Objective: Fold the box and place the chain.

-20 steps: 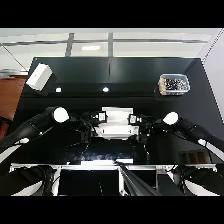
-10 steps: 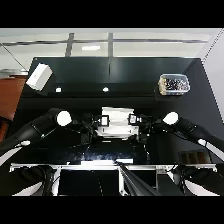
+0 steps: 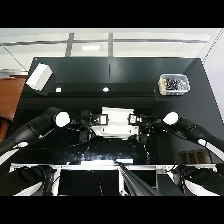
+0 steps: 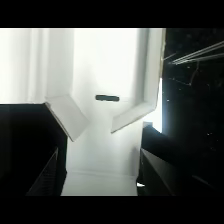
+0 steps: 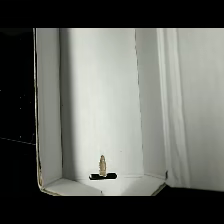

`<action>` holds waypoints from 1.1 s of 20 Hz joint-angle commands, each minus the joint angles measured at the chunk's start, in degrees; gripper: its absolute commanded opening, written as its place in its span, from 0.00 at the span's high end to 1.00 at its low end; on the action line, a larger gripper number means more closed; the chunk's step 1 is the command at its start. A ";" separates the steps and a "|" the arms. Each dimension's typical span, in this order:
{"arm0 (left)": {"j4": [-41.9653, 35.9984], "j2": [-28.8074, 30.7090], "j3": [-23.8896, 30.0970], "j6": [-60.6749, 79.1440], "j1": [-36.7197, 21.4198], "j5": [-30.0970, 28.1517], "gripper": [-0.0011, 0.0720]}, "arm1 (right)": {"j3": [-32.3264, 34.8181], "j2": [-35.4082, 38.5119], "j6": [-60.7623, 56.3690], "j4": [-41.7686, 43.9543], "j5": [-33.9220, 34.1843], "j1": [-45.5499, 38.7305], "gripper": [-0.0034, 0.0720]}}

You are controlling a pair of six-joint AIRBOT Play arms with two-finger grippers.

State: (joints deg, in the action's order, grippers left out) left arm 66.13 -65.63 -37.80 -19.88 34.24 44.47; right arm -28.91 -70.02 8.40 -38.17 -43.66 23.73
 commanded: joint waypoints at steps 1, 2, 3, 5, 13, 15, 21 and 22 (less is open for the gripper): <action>-2.60 0.15 -0.07 0.00 0.00 -2.29 0.18 | 0.00 -0.02 -0.02 0.00 -0.02 0.00 0.47; -3.43 0.13 -0.07 0.04 0.02 -2.25 0.21 | 0.00 -0.02 0.00 0.02 0.00 0.00 0.47; -4.31 0.07 -0.07 0.15 0.02 -2.23 0.22 | 0.00 -0.02 0.00 0.00 0.00 0.02 0.47; -5.55 -0.07 -0.07 0.46 0.02 -1.99 0.32 | 0.00 -0.02 0.00 0.00 0.00 0.00 0.47; -5.55 -0.61 -0.07 3.67 0.76 -2.32 0.50 | 0.00 -0.02 0.00 0.02 0.00 0.00 0.47; -5.64 -0.61 -0.07 3.67 0.79 -2.45 0.51 | 0.00 -0.02 0.00 0.00 0.00 0.00 0.47; -8.35 -0.63 -0.02 3.67 0.74 -2.49 0.60 | 0.00 -0.02 0.00 0.02 0.02 0.00 0.47; -8.48 -0.66 -0.02 3.67 0.74 -2.49 0.61 | 0.00 -0.02 0.00 0.00 0.02 0.00 0.47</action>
